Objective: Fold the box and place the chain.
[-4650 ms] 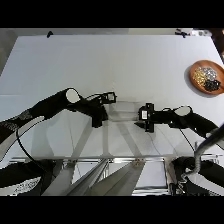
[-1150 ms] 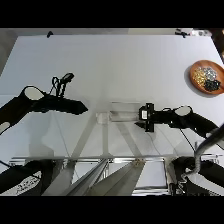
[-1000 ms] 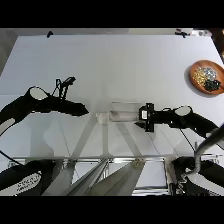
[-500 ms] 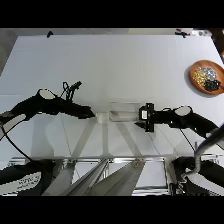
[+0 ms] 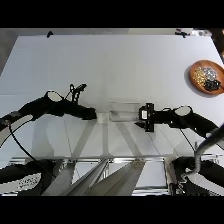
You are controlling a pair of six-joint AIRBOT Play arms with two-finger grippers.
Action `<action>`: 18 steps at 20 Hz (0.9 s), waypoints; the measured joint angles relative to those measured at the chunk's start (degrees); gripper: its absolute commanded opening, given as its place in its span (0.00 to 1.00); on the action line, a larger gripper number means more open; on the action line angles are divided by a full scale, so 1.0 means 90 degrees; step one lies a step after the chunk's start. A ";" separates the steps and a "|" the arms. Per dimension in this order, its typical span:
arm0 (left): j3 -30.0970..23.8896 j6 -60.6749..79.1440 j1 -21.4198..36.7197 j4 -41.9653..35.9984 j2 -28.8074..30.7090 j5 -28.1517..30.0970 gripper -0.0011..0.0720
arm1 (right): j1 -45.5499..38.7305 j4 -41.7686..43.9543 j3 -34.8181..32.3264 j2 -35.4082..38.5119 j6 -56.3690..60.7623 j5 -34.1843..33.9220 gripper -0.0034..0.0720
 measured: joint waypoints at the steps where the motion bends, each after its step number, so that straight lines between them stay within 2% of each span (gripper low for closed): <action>1: -0.0002 0.0000 -0.0012 0.0015 -0.0002 0.0019 0.02 | 0.0000 -0.0002 0.0000 0.0000 0.0000 0.0000 0.66; 7: 0.0000 0.0141 -0.0046 -0.0136 -0.0005 -0.0019 0.03 | 0.0000 -0.0002 0.0000 0.0000 0.0000 0.0000 0.66; 12: 0.0000 0.1144 -0.0046 -0.1037 -0.0005 -0.0347 0.03 | 0.0000 -0.0002 0.0000 0.0000 0.0000 0.0000 0.66; 13: 0.0000 0.1345 -0.0046 -0.1231 -0.0005 -0.0425 0.06 | 0.0000 -0.0002 0.0000 -0.0002 0.0000 0.0002 0.66; 14: 0.0000 0.1506 -0.0046 -0.1360 -0.0005 -0.0493 0.19 | 0.0000 -0.0002 0.0000 0.0000 0.0000 0.0000 0.66; 15: 0.0000 0.1632 -0.0049 -0.1469 -0.0005 -0.0537 0.25 | 0.0000 -0.0002 0.0000 0.0000 0.0000 0.0000 0.66; 18: -0.0002 0.1848 -0.0046 -0.1634 -0.0005 -0.0658 0.25 | 0.0000 -0.0002 0.0000 0.0000 0.0000 0.0000 0.66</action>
